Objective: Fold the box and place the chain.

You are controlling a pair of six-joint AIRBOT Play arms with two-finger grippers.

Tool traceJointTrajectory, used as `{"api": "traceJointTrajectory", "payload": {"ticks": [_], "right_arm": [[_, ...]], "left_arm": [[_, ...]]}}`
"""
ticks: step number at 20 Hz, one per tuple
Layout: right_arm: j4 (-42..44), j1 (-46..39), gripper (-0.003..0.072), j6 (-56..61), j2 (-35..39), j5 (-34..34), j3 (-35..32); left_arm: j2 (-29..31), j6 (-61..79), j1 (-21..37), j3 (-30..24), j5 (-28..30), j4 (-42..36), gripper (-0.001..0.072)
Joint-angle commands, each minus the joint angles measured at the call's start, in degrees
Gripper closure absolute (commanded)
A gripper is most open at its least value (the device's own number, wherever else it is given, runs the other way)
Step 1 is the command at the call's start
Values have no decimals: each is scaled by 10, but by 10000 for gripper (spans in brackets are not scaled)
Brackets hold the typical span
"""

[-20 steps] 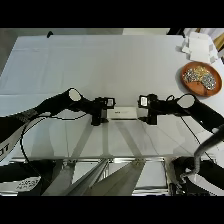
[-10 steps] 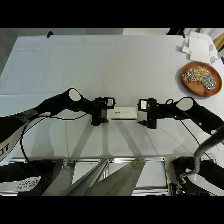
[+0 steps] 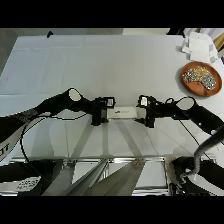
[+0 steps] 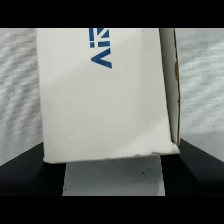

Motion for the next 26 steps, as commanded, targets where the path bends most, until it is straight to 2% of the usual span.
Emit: {"api": "traceJointTrajectory", "payload": {"ticks": [1, 14, 18, 21, 24, 25, 26], "right_arm": [[7, 1, -6, -21, -8, -10, 0], [37, 0, 3, -100, -37, 4, 0], [53, 0, 64, -113, -40, 3, 0], [54, 0, 265, -123, -54, 4, 0], [49, 0, 508, -123, -55, 6, 0], [49, 0, 508, -123, -55, 6, 0], [49, 0, 448, -123, -55, 6, 0]], "left_arm": [[0, 2, 0, 0, 0, 1, 700], [0, 2, 0, 0, 0, 1, 700], [0, 2, 0, 0, 0, 1, 700], [0, 2, 0, 0, 0, 1, 700], [0, 2, 0, 0, 0, 1, 700], [0, 2, 0, 0, 0, 1, 700], [0, 2, 0, 0, 0, 1, 700]]}}
